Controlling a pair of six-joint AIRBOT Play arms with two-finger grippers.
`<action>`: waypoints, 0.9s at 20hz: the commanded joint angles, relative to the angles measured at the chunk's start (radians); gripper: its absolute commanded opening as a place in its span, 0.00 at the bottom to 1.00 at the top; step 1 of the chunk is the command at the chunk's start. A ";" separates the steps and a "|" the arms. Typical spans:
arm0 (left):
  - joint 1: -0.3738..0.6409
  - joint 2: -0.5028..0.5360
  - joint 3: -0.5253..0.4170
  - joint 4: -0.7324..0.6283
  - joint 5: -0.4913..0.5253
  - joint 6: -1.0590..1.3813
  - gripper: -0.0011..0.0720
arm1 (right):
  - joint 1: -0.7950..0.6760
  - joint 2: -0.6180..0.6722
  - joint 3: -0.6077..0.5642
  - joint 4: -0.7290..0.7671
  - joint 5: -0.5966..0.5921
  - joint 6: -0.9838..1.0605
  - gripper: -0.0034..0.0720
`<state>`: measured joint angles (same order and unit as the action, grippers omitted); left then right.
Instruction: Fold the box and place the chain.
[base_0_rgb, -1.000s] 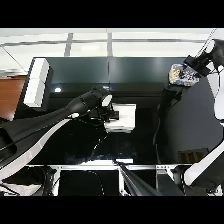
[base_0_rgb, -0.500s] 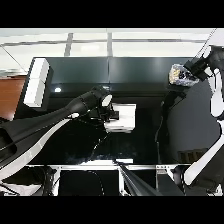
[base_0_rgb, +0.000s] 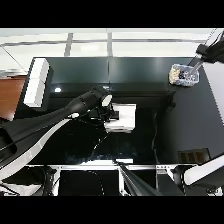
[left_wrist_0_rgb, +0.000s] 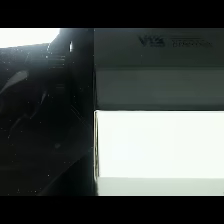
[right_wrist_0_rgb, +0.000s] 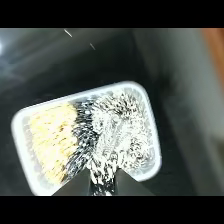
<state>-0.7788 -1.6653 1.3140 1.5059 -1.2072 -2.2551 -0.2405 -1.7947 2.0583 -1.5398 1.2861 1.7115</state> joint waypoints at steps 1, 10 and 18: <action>0.000 0.000 0.000 0.001 0.003 0.000 0.05 | 0.007 0.193 -0.034 0.097 0.017 -0.145 0.06; 0.000 0.000 0.000 0.000 0.006 0.000 0.05 | 0.030 0.581 -0.073 0.414 0.087 -0.200 0.06; 0.000 0.000 0.000 0.001 0.005 0.000 0.05 | 0.285 0.776 -0.220 0.427 0.341 -0.182 0.06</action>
<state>-0.7788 -1.6653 1.3140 1.5063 -1.2030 -2.2551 -0.0483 -1.0611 1.8656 -1.1324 1.4742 1.5177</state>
